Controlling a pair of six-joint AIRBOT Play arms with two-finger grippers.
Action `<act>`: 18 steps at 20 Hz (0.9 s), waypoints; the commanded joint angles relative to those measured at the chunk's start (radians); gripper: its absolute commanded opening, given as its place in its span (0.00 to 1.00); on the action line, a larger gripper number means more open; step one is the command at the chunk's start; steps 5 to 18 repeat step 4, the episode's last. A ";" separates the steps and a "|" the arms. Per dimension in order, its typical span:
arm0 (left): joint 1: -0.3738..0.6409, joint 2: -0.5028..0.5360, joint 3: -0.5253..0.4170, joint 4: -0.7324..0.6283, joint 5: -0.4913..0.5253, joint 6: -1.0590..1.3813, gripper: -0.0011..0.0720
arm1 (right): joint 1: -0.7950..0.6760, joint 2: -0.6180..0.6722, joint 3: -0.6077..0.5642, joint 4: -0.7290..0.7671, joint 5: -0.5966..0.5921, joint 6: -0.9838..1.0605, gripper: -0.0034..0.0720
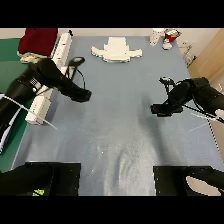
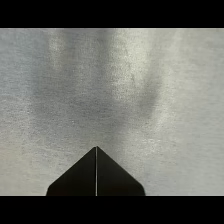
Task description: Fold the box.
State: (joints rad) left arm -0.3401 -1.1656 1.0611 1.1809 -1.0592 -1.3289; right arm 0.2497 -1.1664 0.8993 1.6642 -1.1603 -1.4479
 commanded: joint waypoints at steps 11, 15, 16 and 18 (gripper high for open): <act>-0.140 0.018 -0.118 -0.011 0.105 -0.026 0.03 | 0.000 0.000 0.001 0.000 0.000 0.000 0.05; -0.140 0.018 -0.118 -0.011 0.105 -0.026 0.03 | 0.000 0.000 0.001 0.000 0.000 0.000 0.05; -0.140 0.018 -0.118 -0.011 0.105 -0.026 0.03 | 0.000 0.000 0.001 0.000 0.000 0.000 0.05; -0.140 0.018 -0.118 -0.011 0.105 -0.026 0.03 | 0.000 0.000 0.001 0.000 0.000 0.000 0.05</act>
